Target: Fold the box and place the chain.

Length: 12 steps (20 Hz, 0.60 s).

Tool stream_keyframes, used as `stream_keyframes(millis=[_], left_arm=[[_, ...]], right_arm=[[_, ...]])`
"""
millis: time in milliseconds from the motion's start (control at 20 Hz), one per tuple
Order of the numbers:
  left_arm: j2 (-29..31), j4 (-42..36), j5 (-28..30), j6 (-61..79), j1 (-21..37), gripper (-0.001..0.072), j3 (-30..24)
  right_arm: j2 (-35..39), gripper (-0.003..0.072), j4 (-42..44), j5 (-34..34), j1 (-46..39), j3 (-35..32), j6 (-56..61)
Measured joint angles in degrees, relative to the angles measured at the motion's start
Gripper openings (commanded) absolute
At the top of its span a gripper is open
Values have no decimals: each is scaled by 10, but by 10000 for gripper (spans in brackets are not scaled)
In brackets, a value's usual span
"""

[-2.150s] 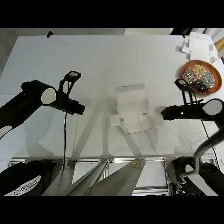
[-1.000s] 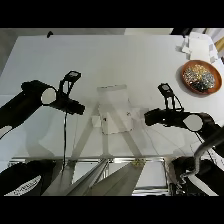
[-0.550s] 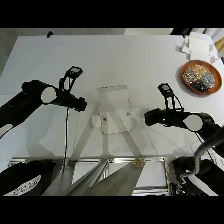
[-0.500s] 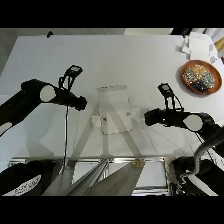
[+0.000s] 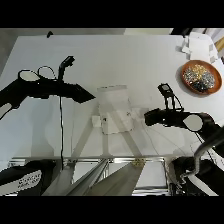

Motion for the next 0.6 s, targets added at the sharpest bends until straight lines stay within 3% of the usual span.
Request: stream_keyframes(millis=[350,600], left_arm=[[-89,-42,-15,74,-42,509,0],[-120,-64,28,110,-73,507,0]], right_arm=[[0,14,0,0,0,0,0],[0,14,0,0,0,0,0]])
